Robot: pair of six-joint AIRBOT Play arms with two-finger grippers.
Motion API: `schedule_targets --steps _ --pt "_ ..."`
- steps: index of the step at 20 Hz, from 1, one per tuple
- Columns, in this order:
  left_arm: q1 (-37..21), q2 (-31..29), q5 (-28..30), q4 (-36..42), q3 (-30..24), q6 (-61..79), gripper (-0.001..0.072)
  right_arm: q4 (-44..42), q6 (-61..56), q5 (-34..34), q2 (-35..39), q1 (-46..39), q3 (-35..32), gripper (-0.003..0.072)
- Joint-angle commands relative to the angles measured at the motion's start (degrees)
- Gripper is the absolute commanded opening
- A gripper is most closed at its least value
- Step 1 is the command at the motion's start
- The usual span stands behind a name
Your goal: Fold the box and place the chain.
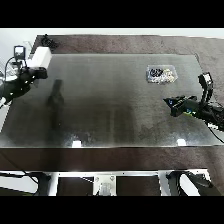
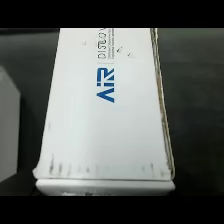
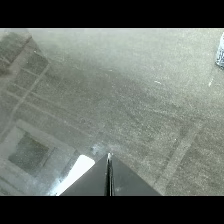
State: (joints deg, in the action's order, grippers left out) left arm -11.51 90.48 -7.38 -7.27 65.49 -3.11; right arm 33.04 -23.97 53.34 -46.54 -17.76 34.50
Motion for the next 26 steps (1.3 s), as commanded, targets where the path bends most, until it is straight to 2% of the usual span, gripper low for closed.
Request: schedule_targets --steps 1,3,5,12,15,18,20,21,22,25,26 --pt "-4.22 1.16 1.38 -0.15 -2.4 -5.11 0.0019 -0.07 -0.02 0.04 0.04 -0.04 -0.02 0.0007" --pt "-4.81 1.36 -1.07 -0.15 -2.36 -5.86 0.0019 -1.14 -0.02 0.02 0.04 -0.04 -0.02 0.0007" --pt "-4.68 1.86 0.33 -0.2 -2.23 -5.14 0.0018 -3.23 0.42 0.0 0.02 -0.04 -0.02 0.0007" --pt "-4.7 9.57 -0.98 -0.48 4.13 -5.16 0.0019 -4.15 0.61 0.0 0.02 0.0 -0.02 0.0007" --pt "-4.68 12.59 -6.12 -0.46 7.56 -2.56 0.0017 -4.22 0.59 0.07 0.04 0.0 -0.02 0.0007" --pt "-4.68 13.46 -1.31 -0.42 8.83 -4.31 0.0018 -5.97 0.61 0.02 0.02 0.0 -0.02 0.0007" --pt "-4.7 13.46 -0.79 -0.61 8.94 -1.7 0.0024 -6.03 0.61 0.02 0.02 0.0 -0.02 0.0007" --pt "-4.68 13.6 -2.69 -1.27 8.96 0.33 0.0353 -6.1 0.61 0.02 0.02 0.0 -0.02 0.0008" --pt "-4.68 14.01 -3.28 -1.22 9.25 1.7 0.072 -6.47 0.61 0.0 0.0 0.0 -0.02 0.0008" --pt "-4.68 14.08 -5.27 -1.29 9.92 2.45 0.072 -8.09 0.61 0.0 0.0 0.02 -0.02 0.0014" --pt "-4.68 14.05 -5.95 -1.31 10.27 2.78 0.072 -8.61 0.61 0.0 0.0 0.02 -0.02 0.0093"
